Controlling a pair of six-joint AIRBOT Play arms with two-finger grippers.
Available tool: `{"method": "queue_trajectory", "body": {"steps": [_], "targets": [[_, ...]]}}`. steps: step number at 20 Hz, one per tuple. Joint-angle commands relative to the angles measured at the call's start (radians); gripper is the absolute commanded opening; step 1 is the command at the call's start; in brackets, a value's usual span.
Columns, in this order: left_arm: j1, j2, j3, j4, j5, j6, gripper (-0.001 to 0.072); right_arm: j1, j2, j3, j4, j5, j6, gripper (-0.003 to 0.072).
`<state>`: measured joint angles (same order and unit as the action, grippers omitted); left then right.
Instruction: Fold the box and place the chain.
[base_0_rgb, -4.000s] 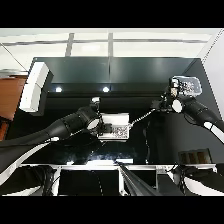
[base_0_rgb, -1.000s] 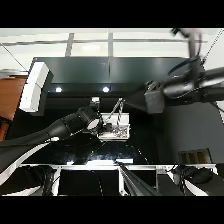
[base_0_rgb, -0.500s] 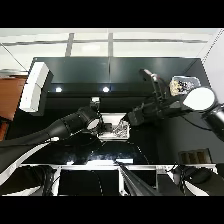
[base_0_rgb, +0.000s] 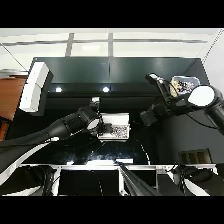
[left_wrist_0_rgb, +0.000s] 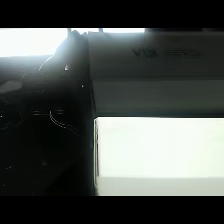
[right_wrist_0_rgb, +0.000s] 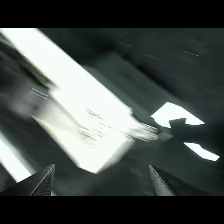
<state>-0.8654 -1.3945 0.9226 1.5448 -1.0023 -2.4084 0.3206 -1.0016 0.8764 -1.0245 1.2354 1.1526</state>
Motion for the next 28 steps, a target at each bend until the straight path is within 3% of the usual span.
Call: {"method": "queue_trajectory", "body": {"steps": [1,4,8,9,10,18,28], "targets": [[-0.001,0.0,0.001,-0.001,0.0,0.0,0.0033,-0.085,-0.006,-0.078,-0.116,-0.059,-0.372,0.0707],[-0.001,0.0,0.001,-0.001,-0.001,0.0,0.0033,-0.057,-0.063,-0.203,0.019,-0.249,-0.711,0.0706],[0.0,0.0,0.001,0.0,-0.002,0.0,0.0033,0.009,-0.182,-0.226,0.139,-0.294,-0.994,0.0705],[0.0,0.0,0.001,0.0,-0.002,0.0,0.0033,0.024,-0.202,-0.226,0.151,-0.314,-1.009,0.0689],[-0.001,0.0,0.001,-0.001,-0.002,0.0,0.0033,0.037,-0.219,-0.226,0.164,-0.329,-1.021,0.0594],[-0.001,0.0,0.001,0.0,-0.002,0.0,0.0033,0.108,-0.257,-0.226,0.212,-0.45,-1.087,0.0589],[-0.001,0.0,0.001,0.0,-0.001,0.0,0.0033,0.109,-0.259,-0.227,0.212,-0.457,-1.087,0.0588]]}}
